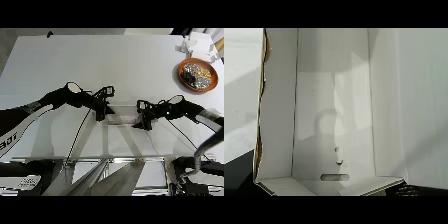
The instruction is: Fold the box and place the chain.
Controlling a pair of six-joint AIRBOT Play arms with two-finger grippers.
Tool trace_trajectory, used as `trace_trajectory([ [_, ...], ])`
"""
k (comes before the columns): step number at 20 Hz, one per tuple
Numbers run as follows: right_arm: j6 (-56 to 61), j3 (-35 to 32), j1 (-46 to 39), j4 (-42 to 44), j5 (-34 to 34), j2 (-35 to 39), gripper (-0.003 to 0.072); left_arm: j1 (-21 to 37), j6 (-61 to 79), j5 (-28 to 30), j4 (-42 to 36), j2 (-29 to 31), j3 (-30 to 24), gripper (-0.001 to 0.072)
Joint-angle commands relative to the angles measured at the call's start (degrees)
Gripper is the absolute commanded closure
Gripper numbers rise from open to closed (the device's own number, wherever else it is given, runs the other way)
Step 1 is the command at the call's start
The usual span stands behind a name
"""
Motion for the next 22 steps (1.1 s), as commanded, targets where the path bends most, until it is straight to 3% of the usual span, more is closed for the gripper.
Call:
trace_trajectory([
  [1, 0.81, -0.09, -1.25, -0.17, -0.15, 0.44, 0.0027, 0.02, 0.02, 0.02, -0.02, 0.04, 0.02, 0.0698],
  [7, 0.81, -0.09, -1.33, 0.33, 0.35, 0.81, 0.0101, 0.02, 0.02, 0.02, 0.0, 0.04, 0.02, 0.0698],
  [9, 0.81, -0.09, -1.36, 0.7, 0.61, 0.85, -0.0017, 0.02, 0.0, 0.02, 0.0, 0.04, 0.02, 0.0698],
  [17, 0.76, -0.09, -1.36, 1.99, 2.21, 1.84, -0.0023, 0.02, 0.02, 0.02, 0.0, 0.04, 0.02, 0.0698],
  [18, 0.79, -0.09, -1.36, 1.99, 1.77, 1.84, -0.0007, 0.02, 0.0, 0.02, 0.0, 0.04, 0.02, 0.0698],
  [20, 0.76, -0.09, -2.01, 1.84, 1.46, 1.81, 0.011, 0.02, 0.0, 0.02, 0.0, 0.04, 0.02, 0.0698],
  [22, 0.79, -0.09, -2.86, 1.03, 0.81, 1.81, 0.0113, 0.02, 0.02, 0.02, 0.0, 0.04, 0.02, 0.0698],
])
